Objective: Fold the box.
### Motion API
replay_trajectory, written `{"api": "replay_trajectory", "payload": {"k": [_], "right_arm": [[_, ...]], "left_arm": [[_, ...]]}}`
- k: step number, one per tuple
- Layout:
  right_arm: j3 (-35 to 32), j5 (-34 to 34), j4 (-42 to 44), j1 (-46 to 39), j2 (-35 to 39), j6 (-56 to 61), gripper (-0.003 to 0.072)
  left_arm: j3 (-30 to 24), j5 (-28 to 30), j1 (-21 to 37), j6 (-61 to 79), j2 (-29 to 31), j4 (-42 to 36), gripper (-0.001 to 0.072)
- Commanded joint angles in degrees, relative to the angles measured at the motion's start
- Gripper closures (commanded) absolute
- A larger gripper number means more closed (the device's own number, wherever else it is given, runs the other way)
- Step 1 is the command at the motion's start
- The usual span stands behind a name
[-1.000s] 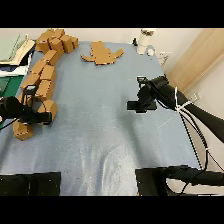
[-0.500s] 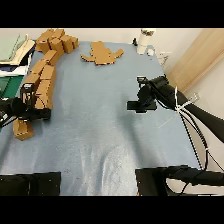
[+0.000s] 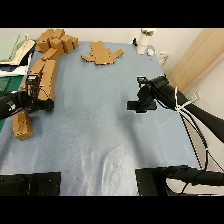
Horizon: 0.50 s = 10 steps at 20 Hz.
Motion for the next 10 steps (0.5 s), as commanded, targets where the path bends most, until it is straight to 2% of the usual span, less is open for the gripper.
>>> {"api": "replay_trajectory", "payload": {"k": [1,7,8,9,10], "right_arm": [[0.1,0.0,0.0,0.0,0.0,0.0,0.0682],[0.1,0.0,0.0,0.0,0.0,0.0,0.0682],[0.1,0.0,0.0,0.0,0.0,0.0,0.0682],[0.1,0.0,0.0,0.0,0.0,0.0,0.0682],[0.1,0.0,0.0,0.0,0.0,0.0,0.0682]], "left_arm": [[2.4,1.0,0.2,0.6,-3.6,2.1,0.0186],[4.1,1.2,1.5,0.6,-5.6,2.2,0.0184],[4.1,0.7,1.5,0.6,-5.6,2.3,0.0155],[4.1,-0.1,1.5,0.6,-5.6,2.6,0.0046],[4.1,-1.4,1.6,0.6,-5.6,3.3,0.0027]]}}
